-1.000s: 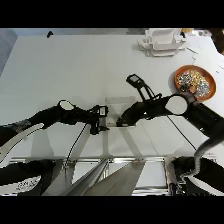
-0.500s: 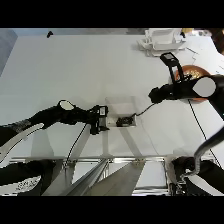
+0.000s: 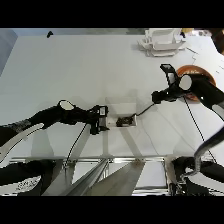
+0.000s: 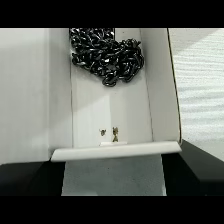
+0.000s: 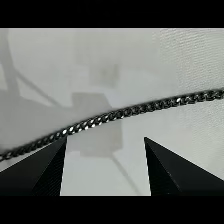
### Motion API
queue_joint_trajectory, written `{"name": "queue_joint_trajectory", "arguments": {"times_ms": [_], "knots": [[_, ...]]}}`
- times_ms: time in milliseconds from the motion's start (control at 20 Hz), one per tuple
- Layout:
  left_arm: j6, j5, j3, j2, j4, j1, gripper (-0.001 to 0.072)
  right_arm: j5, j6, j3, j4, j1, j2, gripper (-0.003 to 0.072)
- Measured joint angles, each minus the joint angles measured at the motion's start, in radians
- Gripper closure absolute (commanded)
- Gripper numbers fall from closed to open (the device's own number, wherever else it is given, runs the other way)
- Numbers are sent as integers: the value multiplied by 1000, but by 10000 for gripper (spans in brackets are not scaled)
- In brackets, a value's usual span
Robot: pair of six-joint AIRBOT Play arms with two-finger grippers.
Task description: Fold the box and place the chain.
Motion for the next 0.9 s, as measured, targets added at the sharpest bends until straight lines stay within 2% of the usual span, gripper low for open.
{"name": "queue_joint_trajectory", "arguments": {"times_ms": [350, 600, 700, 800, 900], "knots": [[0, 0, 0, 0, 0, 0, 438, -35, 39, -6, -21, -2, -93, 190], [0, 0, 0, 0, 0, 0, 438, -69, 47, -25, -31, -2, -109, 289], [0, 0, 0, 0, 0, 0, 438, -75, 53, -29, -32, -2, -111, 296], [0, 0, 0, 0, 0, 0, 438, -77, 55, -32, -40, -2, -113, 467], [0, 0, 0, 0, 0, 0, 438, -76, 61, -34, -46, -3, -113, 534]]}}
